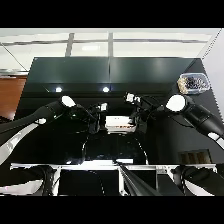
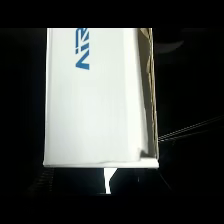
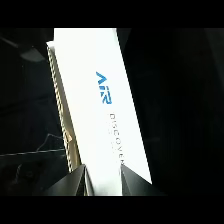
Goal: Fold the box and place the chain.
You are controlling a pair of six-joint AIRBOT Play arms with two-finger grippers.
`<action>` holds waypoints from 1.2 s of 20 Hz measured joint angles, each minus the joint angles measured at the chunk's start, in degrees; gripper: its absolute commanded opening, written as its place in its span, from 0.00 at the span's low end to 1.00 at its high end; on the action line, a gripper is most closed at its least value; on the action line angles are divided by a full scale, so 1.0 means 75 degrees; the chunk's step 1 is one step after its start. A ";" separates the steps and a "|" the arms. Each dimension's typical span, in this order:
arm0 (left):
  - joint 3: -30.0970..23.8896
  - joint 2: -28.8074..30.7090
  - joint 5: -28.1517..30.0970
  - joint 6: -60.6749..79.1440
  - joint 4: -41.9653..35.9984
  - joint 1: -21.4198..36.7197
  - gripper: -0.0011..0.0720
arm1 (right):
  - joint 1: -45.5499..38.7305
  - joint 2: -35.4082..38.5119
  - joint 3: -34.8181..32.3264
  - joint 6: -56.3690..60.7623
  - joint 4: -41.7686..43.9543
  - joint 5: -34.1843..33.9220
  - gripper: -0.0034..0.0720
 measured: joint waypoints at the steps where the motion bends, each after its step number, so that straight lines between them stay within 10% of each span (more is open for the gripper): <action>1: 0.0000 0.0000 0.0000 0.0003 0.0000 0.0000 0.56 | 0.0000 -0.0020 -0.0009 0.0012 0.0003 -0.0009 0.37; 24: 0.0000 0.0000 -0.0020 0.0020 0.0006 -0.0006 0.56 | 0.0000 -0.0079 -0.0117 0.0323 0.0029 0.0172 0.48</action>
